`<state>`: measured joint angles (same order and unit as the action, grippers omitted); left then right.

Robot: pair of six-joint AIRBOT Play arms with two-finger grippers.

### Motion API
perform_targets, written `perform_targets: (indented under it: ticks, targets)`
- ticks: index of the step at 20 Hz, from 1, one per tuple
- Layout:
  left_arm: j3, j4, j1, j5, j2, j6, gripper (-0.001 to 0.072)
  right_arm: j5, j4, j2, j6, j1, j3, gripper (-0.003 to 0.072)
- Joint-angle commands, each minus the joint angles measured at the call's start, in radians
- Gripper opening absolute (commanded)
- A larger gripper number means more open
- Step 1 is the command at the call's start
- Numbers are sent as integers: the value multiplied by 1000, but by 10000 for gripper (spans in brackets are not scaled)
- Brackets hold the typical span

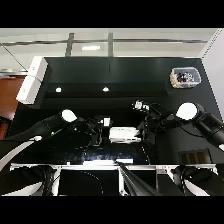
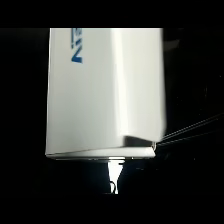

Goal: Fold the box and place the chain.

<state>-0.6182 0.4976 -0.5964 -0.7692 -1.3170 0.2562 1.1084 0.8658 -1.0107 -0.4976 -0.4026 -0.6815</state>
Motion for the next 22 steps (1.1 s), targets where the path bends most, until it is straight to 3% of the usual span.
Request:
perform_targets:
  ticks: [1, 2, 3, 4, 11, 13, 22]
  targets:
    - [0, 3, 0, 0, -1, 1, 344, -13, -1, 0, 1, -11, 3, 335]
    - [0, 3, 0, 0, -1, 1, 345, -10, -1, 0, 1, -11, 3, 331]
    - [0, 3, 0, 0, -1, 1, 345, -1, -1, 0, 0, -11, 3, 226]
    - [0, 3, 0, 0, -1, 1, 344, 6, 0, 0, 0, -11, 3, 219]
    - [0, 3, 0, 0, -1, 1, 345, 17, 0, 0, 0, -11, 3, 222]
    - [0, 3, 0, 0, -1, 1, 345, 16, 1, 0, 0, -11, 3, 269]
    - [0, 3, 0, 0, -1, 1, 345, 21, 11, 0, 0, -11, 3, 270]
